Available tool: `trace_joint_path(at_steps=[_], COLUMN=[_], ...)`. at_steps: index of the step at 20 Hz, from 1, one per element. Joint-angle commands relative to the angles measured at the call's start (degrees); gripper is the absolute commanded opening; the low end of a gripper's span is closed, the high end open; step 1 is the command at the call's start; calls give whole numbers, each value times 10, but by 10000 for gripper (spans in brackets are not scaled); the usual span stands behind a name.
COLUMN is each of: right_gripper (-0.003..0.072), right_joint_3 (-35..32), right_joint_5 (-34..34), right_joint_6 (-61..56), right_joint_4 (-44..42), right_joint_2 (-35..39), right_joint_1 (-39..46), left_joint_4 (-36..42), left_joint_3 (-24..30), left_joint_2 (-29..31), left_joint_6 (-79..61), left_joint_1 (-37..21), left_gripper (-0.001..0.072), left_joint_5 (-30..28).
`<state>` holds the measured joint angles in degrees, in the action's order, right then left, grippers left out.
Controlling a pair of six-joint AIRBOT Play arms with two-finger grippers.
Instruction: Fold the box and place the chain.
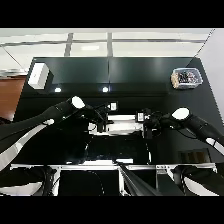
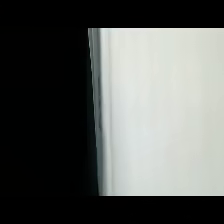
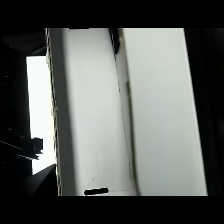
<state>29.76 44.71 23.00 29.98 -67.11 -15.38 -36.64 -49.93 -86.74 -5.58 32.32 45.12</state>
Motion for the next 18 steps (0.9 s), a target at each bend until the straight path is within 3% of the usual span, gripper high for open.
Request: trace_joint_path(at_steps=[1,9,18], right_gripper=[712,712,712], right_joint_3=[-2,-2,-2], right_joint_5=[1,30,28], right_joint_6=[11,31,-2], right_joint_4=[-10,-25,6], right_joint_2=[-21,-31,-35], right_joint_1=[0,39,11], left_joint_4=[0,0,0], left_joint_3=[0,0,0], left_joint_2=[0,0,0], left_joint_6=[0,0,0], left_joint_1=[0,0,0], left_gripper=[27,27,27], left_joint_5=[-1,-1,-1])
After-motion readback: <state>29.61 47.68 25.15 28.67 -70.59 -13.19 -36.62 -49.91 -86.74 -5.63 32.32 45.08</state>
